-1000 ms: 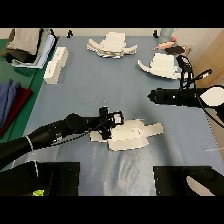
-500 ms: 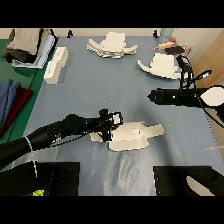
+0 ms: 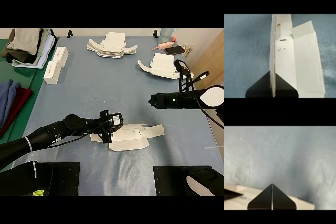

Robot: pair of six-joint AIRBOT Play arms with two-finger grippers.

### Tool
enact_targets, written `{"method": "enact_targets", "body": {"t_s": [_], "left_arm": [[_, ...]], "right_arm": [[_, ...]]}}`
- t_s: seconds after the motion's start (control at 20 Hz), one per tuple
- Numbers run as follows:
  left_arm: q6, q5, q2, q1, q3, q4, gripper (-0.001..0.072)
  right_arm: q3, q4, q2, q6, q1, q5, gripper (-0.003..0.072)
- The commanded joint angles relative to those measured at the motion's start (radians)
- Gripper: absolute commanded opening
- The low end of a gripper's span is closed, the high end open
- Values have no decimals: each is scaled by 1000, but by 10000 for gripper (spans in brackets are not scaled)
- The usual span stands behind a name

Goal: Fold the box.

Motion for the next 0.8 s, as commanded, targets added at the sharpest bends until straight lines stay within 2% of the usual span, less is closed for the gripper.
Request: {"method": "enact_targets", "body": {"t_s": [0.0, 0.05, 0.15, 0.25, 0.4, 0.55, 0.6, 0.65, 0.7, 0.75], "left_arm": [[0, 7, 0, 0, 0, 2, 19], [1, 4, 0, 0, 0, 2, 19], [1, 5, 0, 0, 0, 1, 20], [1, 5, 0, 0, 0, 2, 19], [1, 5, 0, 0, 0, 2, 19], [1, 5, 0, 0, 0, 2, 19], [1, 3, 0, 0, 0, 2, 20], [1, 5, 0, 0, 0, 2, 20], [1, 5, 0, 0, 0, 1, 19], [1, 5, 0, 0, 0, 2, 20]], "right_arm": [[1, -188, 8, 227, 1, 298, -1], [1, -230, 16, 289, 1, 399, -1], [0, -216, 33, 293, 3, 528, -1], [-15, -194, 45, 174, 67, 557, -1], [-94, -182, 50, -81, 280, 484, -1], [-206, -200, 50, -345, 552, 274, 11], [-238, -230, 49, -393, 626, 210, 227], [-269, -280, 49, -398, 689, 135, 506], [-294, -338, 49, -398, 731, 67, 580], [-314, -389, 48, -398, 750, 6, 604]]}}
